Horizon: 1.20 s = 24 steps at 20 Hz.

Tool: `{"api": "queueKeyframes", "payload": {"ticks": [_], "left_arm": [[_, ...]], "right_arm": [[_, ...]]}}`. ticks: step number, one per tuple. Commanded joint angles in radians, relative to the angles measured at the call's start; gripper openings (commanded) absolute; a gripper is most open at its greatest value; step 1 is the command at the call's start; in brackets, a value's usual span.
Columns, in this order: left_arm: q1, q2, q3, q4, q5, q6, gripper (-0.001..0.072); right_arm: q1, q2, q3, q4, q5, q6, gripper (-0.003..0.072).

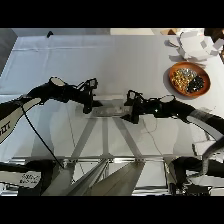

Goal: Fold the box and place the chain.

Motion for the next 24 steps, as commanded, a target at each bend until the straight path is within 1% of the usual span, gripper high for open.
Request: {"api": "queueKeyframes", "payload": {"ticks": [1, 4, 7, 11, 14, 15, 16, 19, 24], "left_arm": [[0.0, 0.0, 0.0, 0.0, -0.002, 0.0, 0.001], [0.0, 0.0, 0.0, 0.0, -0.002, 0.0, 0.001], [0.0, 0.0, 0.0, 0.0, -0.002, 0.0, 0.001], [0.0, 0.0, 0.0, 0.0, -0.003, 0.0, 0.001], [0.0, 0.0, 0.0, 0.0, -0.002, 0.0, 0.001], [0.0, 0.0, 0.0, 0.0, -0.003, 0.0, 0.001], [0.0, 0.0, 0.0, 0.0, -0.002, 0.0, 0.001], [0.0, 0.0, 0.0, 0.0, -0.002, 0.0, 0.001], [0.0, 0.0, 0.0, 0.0, -0.002, 0.0, 0.001]], "right_arm": [[0.001, 0.002, 0.002, 0.008, 0.042, -0.039, 0.0692], [0.001, 0.002, 0.01, 0.008, 0.029, -0.032, 0.0692], [0.001, 0.002, 0.033, -0.014, -0.039, 0.039, 0.0692], [0.001, 0.002, 0.058, -0.036, -0.024, 0.082, 0.0692], [0.001, 0.002, 0.058, -0.207, -0.024, 0.222, 0.0692], [0.001, 0.002, 0.058, -0.251, -0.023, 0.261, 0.0692], [0.001, 0.002, 0.058, -0.261, -0.016, 0.269, 0.0692], [0.001, 0.002, 0.058, -0.219, -0.006, 0.235, 0.0692], [0.001, 0.002, 0.06, -0.107, -0.003, 0.092, 0.0692]]}}
